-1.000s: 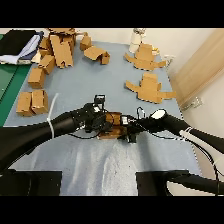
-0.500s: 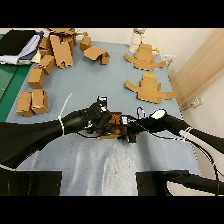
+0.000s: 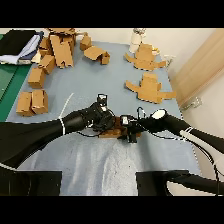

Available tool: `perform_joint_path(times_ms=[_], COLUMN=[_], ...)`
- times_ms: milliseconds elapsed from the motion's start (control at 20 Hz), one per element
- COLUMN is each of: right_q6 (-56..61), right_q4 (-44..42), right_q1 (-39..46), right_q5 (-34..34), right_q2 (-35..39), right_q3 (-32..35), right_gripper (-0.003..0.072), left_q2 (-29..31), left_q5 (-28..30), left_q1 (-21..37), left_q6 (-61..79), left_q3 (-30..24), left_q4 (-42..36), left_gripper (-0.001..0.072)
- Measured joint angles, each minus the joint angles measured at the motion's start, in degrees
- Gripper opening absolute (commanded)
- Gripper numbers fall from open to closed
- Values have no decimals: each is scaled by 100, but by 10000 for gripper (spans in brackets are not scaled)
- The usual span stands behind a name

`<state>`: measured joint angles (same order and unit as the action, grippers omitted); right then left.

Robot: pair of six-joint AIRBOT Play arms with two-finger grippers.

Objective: Fold the box.

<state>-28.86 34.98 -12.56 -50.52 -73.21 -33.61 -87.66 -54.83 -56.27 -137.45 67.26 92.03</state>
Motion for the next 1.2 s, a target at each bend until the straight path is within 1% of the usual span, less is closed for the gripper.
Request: perform_joint_path(times_ms=[300, 350, 400, 450, 800, 1200], right_q6=[-9, -9, -17, -22, -13, -11], right_q4=[7, 7, 7, 4, -4, -4], right_q1=[0, 0, 0, -2, -4, -7], right_q5=[0, 0, 0, 0, 0, 2], right_q2=[0, 0, 0, 0, -2, -2], right_q3=[-2, 0, -2, -2, -2, -2], right_gripper=[561, 561, 561, 560, 560, 560], left_q2=[-17, -17, -17, -17, 70, 369], left_q5=[13, 11, 55, 105, -396, -282], left_q1=[-46, -48, -52, -61, -48, -48], left_q6=[11, 17, 48, 50, 48, 28], left_q3=[0, 0, 0, 0, 7, 48], left_q4=[-68, -81, -131, -278, -256, -251], left_gripper=[15, 194, 597, 720, 720, 720])
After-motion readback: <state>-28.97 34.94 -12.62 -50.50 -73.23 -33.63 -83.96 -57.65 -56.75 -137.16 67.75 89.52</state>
